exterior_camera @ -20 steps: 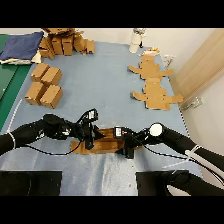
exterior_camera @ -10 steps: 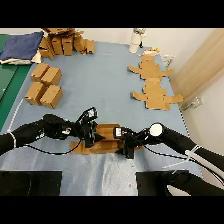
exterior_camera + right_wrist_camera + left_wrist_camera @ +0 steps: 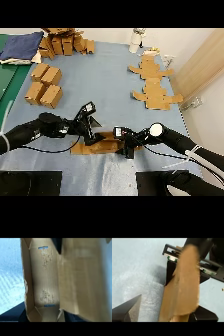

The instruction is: Fold the box.

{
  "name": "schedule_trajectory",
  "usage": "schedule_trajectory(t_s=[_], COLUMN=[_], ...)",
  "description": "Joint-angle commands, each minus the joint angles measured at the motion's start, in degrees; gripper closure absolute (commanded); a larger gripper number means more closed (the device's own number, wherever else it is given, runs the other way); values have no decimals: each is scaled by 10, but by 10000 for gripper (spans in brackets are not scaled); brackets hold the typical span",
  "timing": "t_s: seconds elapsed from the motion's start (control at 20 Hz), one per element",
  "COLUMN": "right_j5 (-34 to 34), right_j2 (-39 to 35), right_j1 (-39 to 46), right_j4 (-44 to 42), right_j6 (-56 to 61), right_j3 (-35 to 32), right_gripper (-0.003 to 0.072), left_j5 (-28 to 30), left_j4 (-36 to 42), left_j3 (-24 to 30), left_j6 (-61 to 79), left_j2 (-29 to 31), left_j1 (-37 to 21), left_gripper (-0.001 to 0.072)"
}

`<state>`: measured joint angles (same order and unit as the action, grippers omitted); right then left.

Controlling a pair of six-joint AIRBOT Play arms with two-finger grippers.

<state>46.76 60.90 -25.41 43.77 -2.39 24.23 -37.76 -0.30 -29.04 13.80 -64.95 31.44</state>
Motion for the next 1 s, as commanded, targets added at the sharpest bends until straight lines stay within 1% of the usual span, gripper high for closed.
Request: schedule_trajectory(t_s=[0.0,0.05,0.15,0.25,0.3,0.35,0.4,0.5,0.55,0.6,0.65,0.7,0.8,0.85,0.95], right_j5=[-1,-1,-1,-1,-1,-1,-1,-1,-1,-1,-1,-1,-1,-1,-1], right_j2=[0,0,0,0,0,0,0,0,0,0,0,0,0,0,0], right_j1=[0,0,0,0,0,0,0,0,0,0,0,0,0,0,0], right_j4=[0,0,0,0,0,0,0,0,0,0,0,0,0,0,0], right_j6=[0,0,0,0,0,0,0,0,0,0,0,0,0,0,0], right_j3=[0,0,0,0,0,0,0,0,0,0,0,0,0,0,0], right_gripper=[187,187,187,188,187,187,187,187,187,187,187,187,187,187,187], left_j5=[18,18,16,-15,-45,-88,-143,-230,-266,-294,-299,-289,-229,-193,-146], left_j4=[-43,-76,-188,-311,-359,-398,-439,-480,-482,-474,-460,-430,-347,-309,-262], left_j3=[-1,-1,-1,-1,-1,-1,-1,0,0,0,0,0,0,0,-7], left_j6=[-97,-124,-201,-322,-394,-458,-508,-656,-710,-743,-763,-772,-771,-761,-743], left_j2=[60,78,114,149,166,180,193,199,199,199,199,198,186,174,130], left_j1=[-24,-31,-44,-53,-54,-54,-54,-53,-53,-51,-43,-29,6,25,51], left_gripper=[42,42,43,71,105,411,693,700,700,700,700,700,700,700,700])
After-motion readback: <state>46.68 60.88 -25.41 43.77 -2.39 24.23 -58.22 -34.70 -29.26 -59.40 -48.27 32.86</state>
